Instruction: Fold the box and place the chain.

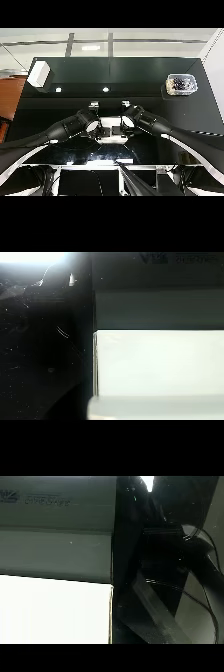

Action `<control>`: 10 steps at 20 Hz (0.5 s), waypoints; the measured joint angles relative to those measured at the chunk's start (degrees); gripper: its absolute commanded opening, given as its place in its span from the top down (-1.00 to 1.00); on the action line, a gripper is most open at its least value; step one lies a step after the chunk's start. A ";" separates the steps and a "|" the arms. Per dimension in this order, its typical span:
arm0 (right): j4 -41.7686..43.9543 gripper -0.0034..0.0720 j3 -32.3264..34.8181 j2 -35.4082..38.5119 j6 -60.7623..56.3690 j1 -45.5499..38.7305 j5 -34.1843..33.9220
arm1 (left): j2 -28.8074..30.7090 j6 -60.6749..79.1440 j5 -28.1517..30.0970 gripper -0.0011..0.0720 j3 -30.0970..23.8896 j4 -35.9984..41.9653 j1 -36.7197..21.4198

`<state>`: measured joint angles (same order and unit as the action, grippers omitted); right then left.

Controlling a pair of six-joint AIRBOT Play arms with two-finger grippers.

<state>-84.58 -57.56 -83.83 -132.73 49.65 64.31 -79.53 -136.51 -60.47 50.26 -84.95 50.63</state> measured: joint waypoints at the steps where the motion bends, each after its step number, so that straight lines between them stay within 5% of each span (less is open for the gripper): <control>1: 0.02 0.76 0.00 0.00 0.00 0.00 -0.02 | 0.00 0.00 -0.02 0.89 0.00 -0.02 0.00; 3: 0.11 0.66 0.00 0.00 0.02 0.00 -0.04 | 0.00 0.00 -0.02 0.89 0.00 -0.02 0.00; 5: 0.07 0.12 0.02 0.00 0.11 0.00 0.15 | 0.00 0.00 -0.02 0.89 0.00 -0.02 0.02; 10: 0.33 0.12 0.02 0.13 0.37 -0.13 0.96 | 0.00 0.13 -0.02 0.89 0.00 -0.07 0.02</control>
<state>-84.25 -57.54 -83.70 -132.35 49.52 65.28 -79.53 -136.38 -60.49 50.26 -85.01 50.65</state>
